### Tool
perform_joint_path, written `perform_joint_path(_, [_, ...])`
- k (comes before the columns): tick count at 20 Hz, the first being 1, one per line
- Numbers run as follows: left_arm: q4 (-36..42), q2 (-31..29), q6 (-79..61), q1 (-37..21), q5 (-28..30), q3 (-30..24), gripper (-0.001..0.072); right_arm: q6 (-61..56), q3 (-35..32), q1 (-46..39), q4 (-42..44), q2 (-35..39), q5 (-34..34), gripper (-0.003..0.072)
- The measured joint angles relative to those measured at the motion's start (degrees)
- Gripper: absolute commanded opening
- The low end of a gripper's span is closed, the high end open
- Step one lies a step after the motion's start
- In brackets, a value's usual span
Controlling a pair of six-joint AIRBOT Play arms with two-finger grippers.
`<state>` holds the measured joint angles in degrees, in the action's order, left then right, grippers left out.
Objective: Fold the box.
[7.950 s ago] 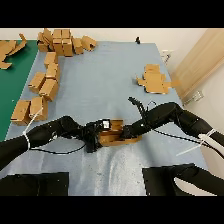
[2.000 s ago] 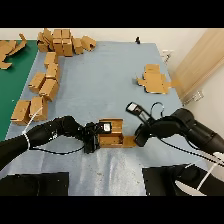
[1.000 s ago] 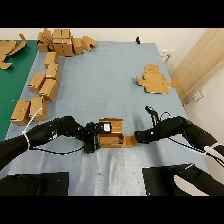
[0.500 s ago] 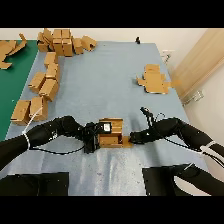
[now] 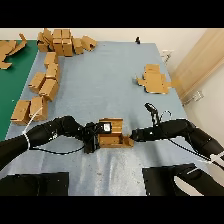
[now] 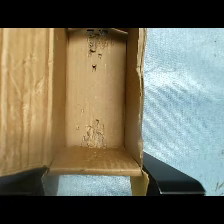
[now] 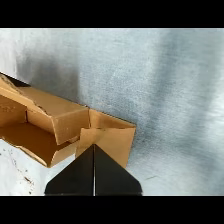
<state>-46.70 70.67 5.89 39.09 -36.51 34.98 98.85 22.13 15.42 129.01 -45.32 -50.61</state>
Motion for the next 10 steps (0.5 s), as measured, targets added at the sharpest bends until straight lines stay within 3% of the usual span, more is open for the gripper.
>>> perform_joint_path(4, [0.02, 0.00, 0.02, 0.00, 0.00, 0.00, 0.0525, -1.29, 0.00, 0.00, -2.78, 1.07, 0.04, 0.0001])
perform_joint_path(10, [0.02, 0.02, 0.02, 0.00, 0.00, 0.00, 0.0525, -11.61, 0.00, 0.00, -15.58, 2.25, -1.33, 0.0001])
